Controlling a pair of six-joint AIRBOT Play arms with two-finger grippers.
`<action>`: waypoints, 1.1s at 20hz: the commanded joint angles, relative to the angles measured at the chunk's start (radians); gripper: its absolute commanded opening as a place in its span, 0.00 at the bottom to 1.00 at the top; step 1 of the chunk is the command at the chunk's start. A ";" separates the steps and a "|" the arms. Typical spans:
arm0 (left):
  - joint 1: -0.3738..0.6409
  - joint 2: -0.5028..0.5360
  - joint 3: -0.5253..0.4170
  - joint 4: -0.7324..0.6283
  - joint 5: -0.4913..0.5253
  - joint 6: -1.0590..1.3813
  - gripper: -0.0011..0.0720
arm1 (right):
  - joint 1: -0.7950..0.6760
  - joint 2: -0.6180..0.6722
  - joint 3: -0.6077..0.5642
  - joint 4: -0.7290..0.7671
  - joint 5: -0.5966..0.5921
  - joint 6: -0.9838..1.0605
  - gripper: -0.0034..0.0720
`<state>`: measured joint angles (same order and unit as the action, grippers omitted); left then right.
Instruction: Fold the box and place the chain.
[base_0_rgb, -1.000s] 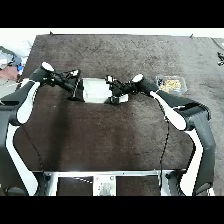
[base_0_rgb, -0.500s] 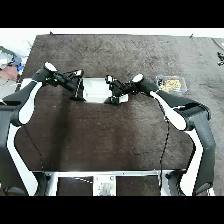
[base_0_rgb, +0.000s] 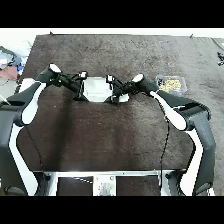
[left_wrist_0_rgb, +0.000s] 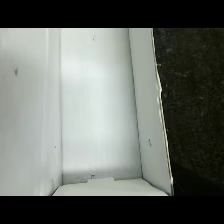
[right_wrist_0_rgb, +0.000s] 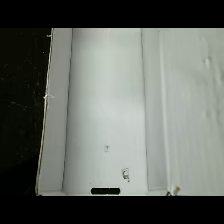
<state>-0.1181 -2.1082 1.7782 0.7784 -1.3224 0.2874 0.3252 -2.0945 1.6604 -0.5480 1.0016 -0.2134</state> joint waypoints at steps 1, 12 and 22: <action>-0.003 -0.004 0.000 -0.021 0.003 0.001 1.00 | 0.001 0.000 0.000 -0.002 0.004 0.000 0.67; -0.002 -0.007 0.000 0.029 -0.033 0.001 1.00 | 0.001 0.000 0.000 -0.002 0.004 0.000 0.67; 0.039 -0.020 0.000 -0.087 -0.058 0.037 1.00 | 0.001 0.000 0.000 -0.002 0.004 0.000 0.67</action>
<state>-0.0856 -2.1262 1.7782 0.7311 -1.3632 0.3088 0.3260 -2.0945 1.6608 -0.5503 1.0069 -0.2138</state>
